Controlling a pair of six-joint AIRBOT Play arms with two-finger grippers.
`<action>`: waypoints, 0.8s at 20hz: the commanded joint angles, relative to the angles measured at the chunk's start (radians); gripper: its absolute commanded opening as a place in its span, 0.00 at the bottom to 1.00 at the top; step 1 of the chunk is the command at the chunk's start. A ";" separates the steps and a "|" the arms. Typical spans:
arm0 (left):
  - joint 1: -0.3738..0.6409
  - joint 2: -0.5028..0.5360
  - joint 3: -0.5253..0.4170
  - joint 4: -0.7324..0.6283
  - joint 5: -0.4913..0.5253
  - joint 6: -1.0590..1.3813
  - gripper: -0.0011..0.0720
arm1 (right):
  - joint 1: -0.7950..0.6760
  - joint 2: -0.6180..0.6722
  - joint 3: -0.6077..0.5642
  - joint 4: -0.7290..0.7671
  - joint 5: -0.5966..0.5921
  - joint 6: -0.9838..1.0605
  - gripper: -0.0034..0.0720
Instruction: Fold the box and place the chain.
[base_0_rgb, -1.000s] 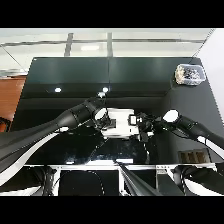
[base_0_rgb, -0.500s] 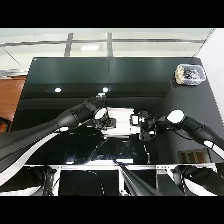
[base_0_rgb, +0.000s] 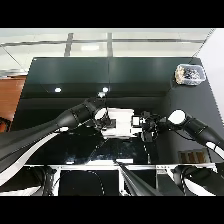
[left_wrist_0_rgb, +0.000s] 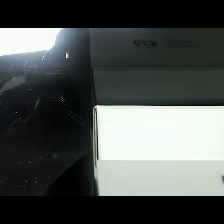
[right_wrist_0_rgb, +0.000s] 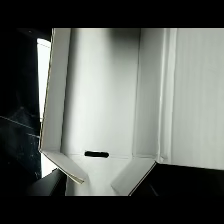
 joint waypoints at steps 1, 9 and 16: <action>0.000 -0.001 0.000 0.000 0.003 -0.003 0.05 | 0.001 0.001 0.001 -0.005 0.005 0.003 0.67; 0.000 -0.001 0.000 -0.001 0.004 -0.003 0.05 | 0.001 0.001 0.001 -0.005 0.012 0.053 0.66; 0.000 -0.001 0.000 -0.002 0.004 -0.004 0.05 | 0.002 0.000 0.000 0.063 0.019 0.055 0.45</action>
